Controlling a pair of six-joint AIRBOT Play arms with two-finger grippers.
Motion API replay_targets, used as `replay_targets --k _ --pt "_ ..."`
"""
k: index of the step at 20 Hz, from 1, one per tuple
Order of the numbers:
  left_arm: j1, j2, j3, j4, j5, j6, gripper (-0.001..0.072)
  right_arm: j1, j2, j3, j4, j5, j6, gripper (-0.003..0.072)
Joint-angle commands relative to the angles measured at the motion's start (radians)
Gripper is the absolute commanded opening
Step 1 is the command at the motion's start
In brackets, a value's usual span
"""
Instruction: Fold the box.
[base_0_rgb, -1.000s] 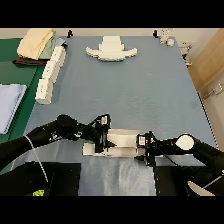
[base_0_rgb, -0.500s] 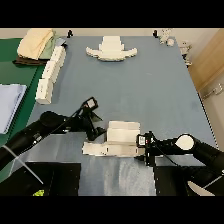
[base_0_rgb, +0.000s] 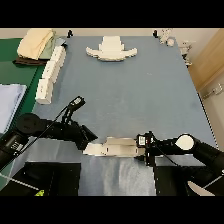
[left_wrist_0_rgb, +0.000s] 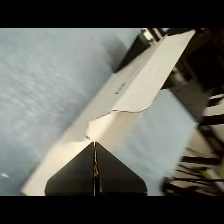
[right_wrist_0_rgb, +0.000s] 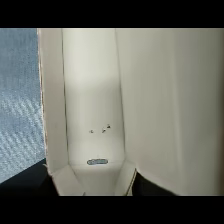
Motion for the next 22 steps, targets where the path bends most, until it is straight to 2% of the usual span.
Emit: replay_targets --k 1,3,6,9,12,17,22 --pt "-0.061 -0.067 0.061 -0.062 -0.168 -0.294 0.0012 0.0 0.001 0.001 0.0 0.0 0.0 0.0526" --pt "-0.132 -0.179 0.122 -0.121 -0.161 -0.34 0.0012 0.0 0.001 0.001 0.0 0.0 0.0 0.0526" --pt "-0.198 -0.346 0.215 -0.156 -0.034 -0.34 0.0012 0.0 0.001 0.001 0.0 0.0 0.0 0.0526" --pt "-0.2 -0.489 0.262 -0.154 0.084 -0.361 0.0012 0.0 0.001 0.001 0.0 0.0 0.0 0.0526" --pt "-0.2 -0.602 0.262 -0.143 0.146 -0.394 0.0012 0.0 0.001 0.001 0.0 0.0 0.0 0.0525" --pt "-0.2 -0.714 0.262 -0.14 0.171 -0.417 0.0012 0.0 0.001 0.001 0.0 0.0 0.0 0.0526" --pt "-0.2 -0.733 0.262 -0.139 0.178 -0.426 0.0012 0.0 0.001 0.001 0.0 0.0 0.0 0.0526"
